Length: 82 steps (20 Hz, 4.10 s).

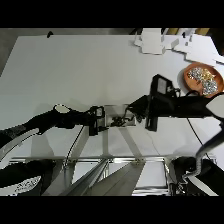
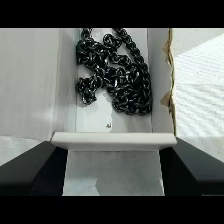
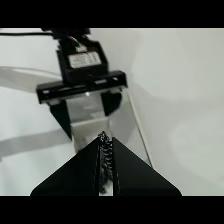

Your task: Fold the box and place the chain.

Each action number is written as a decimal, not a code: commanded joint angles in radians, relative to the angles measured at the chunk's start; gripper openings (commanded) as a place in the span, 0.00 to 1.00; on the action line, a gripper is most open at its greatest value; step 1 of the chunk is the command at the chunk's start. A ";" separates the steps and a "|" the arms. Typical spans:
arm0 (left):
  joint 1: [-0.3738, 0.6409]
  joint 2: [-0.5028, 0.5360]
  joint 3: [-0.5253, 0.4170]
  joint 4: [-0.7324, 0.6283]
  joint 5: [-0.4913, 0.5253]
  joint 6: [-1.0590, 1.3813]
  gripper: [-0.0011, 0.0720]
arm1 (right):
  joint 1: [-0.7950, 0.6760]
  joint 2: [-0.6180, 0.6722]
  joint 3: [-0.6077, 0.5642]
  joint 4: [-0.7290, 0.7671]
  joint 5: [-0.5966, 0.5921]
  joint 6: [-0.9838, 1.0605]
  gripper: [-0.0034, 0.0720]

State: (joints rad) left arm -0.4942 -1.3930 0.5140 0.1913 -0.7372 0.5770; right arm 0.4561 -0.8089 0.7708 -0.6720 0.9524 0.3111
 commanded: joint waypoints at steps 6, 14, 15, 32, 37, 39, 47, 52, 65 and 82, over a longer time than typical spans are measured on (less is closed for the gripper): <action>0.000 0.000 0.001 0.000 0.000 0.000 0.39 | 0.134 -0.259 0.002 -0.073 -0.116 0.085 0.07; 0.000 0.000 0.001 0.000 0.000 0.000 0.39 | 0.134 -0.309 0.010 -0.327 -0.094 0.266 0.39; 0.000 0.000 0.001 0.000 0.000 0.000 0.39 | 0.132 -0.282 0.014 -0.402 -0.090 0.311 0.39; 0.000 0.000 0.001 0.000 0.000 0.000 0.39 | -0.241 -0.267 0.008 -0.426 0.106 0.276 0.38; 0.000 0.000 0.001 0.000 0.000 0.000 0.39 | -0.241 -0.365 0.008 -0.396 0.107 0.256 0.34; 0.000 0.000 0.001 0.000 0.000 0.000 0.39 | -0.241 -0.392 0.008 -0.396 0.106 0.256 0.34; 0.000 0.000 0.001 0.000 0.000 0.000 0.39 | -0.241 -0.402 0.008 -0.360 0.074 0.192 0.33; 0.000 0.000 0.001 0.000 0.000 0.000 0.39 | -0.209 -0.402 0.008 -0.275 0.108 0.033 0.25; 0.000 0.000 0.001 0.000 0.000 0.000 0.39 | -0.179 -0.402 0.008 -0.330 0.167 -0.029 0.25; 0.000 0.000 0.001 0.000 0.000 0.000 0.39 | -0.194 -0.340 -0.111 -0.267 0.015 -0.291 0.25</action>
State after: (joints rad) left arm -0.4942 -1.3930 0.5140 0.1913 -0.7372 0.5770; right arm 0.2462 -1.1744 0.6891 -0.9401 0.9730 0.0360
